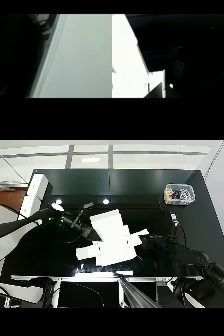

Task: Fold the box and place the chain.

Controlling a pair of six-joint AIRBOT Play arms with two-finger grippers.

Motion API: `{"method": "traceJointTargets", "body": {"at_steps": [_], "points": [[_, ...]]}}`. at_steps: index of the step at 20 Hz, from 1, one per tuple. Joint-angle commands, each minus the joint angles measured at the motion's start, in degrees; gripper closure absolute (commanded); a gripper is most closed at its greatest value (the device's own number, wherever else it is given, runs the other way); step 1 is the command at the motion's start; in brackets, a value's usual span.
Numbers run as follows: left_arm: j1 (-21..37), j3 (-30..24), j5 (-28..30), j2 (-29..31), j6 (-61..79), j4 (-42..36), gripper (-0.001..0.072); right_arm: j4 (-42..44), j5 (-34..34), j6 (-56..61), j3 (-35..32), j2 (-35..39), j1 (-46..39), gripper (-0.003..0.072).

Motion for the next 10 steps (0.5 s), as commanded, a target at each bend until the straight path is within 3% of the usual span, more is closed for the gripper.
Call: {"method": "traceJointTargets", "body": {"at_steps": [1, 2, 4, 6, 7, 8, 10], "points": [[-0.1, 1.0, -0.6, -0.2, 1.4, 1.5, 0.0388, 0.0, 0.0, 0.1, 0.0, 0.0, 0.0, 0.0659], [-0.1, 1.0, -0.6, -0.2, 1.4, 1.5, 0.0448, 0.0, 0.0, 0.1, 0.0, 0.0, 0.0, 0.0659], [-0.2, 1.0, -0.8, -0.2, 1.4, 1.3, 0.0493, 0.0, 0.0, 0.0, 0.0, 0.0, 0.0, 0.0659], [-0.2, 1.0, -1.2, -0.2, 1.4, 0.9, 0.0494, 0.0, 0.0, 0.0, 0.0, 0.0, 0.0, 0.0659], [-0.2, 1.0, -1.2, -0.2, 1.4, 0.9, 0.0549, 0.0, 0.0, 0.0, 0.0, 0.0, 0.0, 0.0659], [-0.1, 1.0, -1.2, -0.2, 1.4, 0.9, 0.0648, 0.0, 0.0, 0.0, 0.0, 0.0, 0.0, 0.0658], [-0.2, 1.0, -0.9, -0.2, 1.6, 0.9, 0.0681, 0.0, -0.2, 0.0, 0.0, 0.0, 0.0, 0.0654]]}}
